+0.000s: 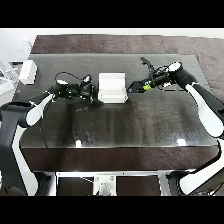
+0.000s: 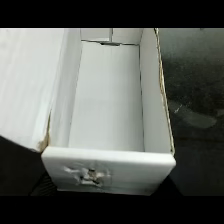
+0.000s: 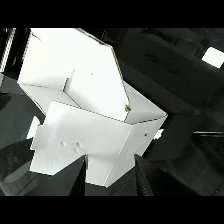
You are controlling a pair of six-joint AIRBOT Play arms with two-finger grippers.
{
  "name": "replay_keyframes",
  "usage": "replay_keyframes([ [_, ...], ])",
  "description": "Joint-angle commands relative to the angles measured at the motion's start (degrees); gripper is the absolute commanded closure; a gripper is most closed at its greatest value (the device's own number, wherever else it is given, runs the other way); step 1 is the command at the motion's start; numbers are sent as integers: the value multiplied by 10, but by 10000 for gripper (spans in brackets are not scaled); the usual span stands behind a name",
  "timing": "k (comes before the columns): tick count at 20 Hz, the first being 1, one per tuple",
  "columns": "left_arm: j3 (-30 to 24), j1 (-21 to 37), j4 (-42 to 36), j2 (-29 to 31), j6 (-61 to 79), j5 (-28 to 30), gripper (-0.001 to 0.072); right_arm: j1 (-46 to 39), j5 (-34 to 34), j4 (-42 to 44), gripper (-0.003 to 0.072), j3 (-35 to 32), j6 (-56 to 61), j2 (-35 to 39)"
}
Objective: Fold the box and place the chain.
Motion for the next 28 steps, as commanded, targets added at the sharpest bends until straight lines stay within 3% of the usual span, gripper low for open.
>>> replay_keyframes([
  [1,0,0,0,0,0,0,187,1,-3,0,311,0,-1,-3],
  [6,0,0,0,0,0,0,188,10,-4,0,306,0,-1,-20],
  [8,0,0,0,0,0,0,188,15,-3,0,235,5,-1,-20],
  [16,0,0,0,0,0,-5,188,26,-10,-7,235,8,-1,-20],
  [22,0,0,0,0,0,-5,188,47,-12,-57,238,37,19,-20],
  [28,0,0,0,0,0,-5,187,76,-11,-162,238,59,89,-20],
])
